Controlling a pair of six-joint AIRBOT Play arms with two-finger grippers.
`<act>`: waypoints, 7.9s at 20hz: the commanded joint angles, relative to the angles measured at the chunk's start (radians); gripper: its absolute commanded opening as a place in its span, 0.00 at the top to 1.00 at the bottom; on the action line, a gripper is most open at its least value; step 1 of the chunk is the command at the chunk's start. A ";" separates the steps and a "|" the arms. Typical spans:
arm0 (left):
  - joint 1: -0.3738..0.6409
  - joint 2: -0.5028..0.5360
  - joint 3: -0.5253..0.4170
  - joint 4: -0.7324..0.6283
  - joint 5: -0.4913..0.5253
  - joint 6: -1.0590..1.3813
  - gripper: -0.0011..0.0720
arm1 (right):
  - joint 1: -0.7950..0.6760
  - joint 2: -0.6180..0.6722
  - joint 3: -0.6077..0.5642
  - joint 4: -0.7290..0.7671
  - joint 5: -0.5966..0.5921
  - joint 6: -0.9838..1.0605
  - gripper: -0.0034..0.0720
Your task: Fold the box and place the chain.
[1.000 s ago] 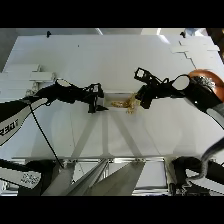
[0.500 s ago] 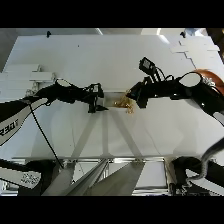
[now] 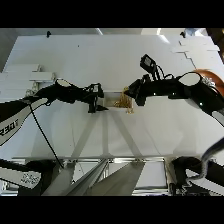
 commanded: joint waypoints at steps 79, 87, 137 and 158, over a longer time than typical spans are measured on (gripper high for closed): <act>0.000 0.000 0.001 0.000 0.000 0.000 0.54 | 0.146 0.009 -0.056 -0.319 -0.333 0.214 0.70; 0.000 0.000 0.001 0.000 0.000 0.000 0.54 | 0.145 0.022 -0.010 -0.321 -0.089 0.229 0.57; 0.000 0.000 0.001 0.000 0.000 0.000 0.54 | 0.217 -0.394 0.504 -0.575 0.324 0.321 0.58; 0.000 0.000 0.001 0.000 0.000 0.000 0.54 | 0.221 -0.397 0.500 -0.632 0.289 0.426 0.69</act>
